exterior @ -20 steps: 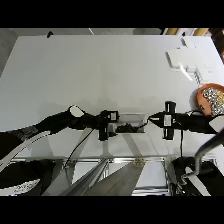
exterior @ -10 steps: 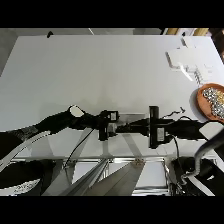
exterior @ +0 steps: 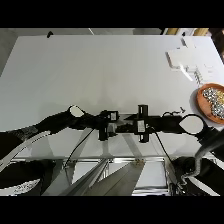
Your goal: Fold the box and place the chain.
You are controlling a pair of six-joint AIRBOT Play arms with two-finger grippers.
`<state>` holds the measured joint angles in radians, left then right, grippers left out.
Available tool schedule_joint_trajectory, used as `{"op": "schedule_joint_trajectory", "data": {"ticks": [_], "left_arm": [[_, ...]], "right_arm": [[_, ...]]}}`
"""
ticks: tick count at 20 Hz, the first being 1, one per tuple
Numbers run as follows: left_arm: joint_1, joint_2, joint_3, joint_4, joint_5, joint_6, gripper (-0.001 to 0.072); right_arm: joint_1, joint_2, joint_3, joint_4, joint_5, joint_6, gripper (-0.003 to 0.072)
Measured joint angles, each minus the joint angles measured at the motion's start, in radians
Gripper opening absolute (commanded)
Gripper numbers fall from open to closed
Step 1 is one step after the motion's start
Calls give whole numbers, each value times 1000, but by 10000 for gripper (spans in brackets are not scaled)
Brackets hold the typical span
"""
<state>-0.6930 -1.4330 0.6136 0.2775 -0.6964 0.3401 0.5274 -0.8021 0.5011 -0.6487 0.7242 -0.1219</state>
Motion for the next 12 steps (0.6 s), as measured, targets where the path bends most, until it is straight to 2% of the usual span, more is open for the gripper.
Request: {"op": "schedule_joint_trajectory", "data": {"ticks": [4, 5, 7, 12], "left_arm": [[0, 0, 0, 0, 0, 0, 344], [0, 0, 0, 0, 0, 0, 344], [0, 0, 0, 0, 0, 0, 344], [0, 0, 0, 0, 0, 0, 344]], "right_arm": [[-160, 52, 105, -148, 168, 48, 172], [-209, 61, 118, -185, 216, 54, 146], [-306, 68, 132, -290, 282, 63, 145], [-433, -27, 98, -486, 284, 69, 149]]}}
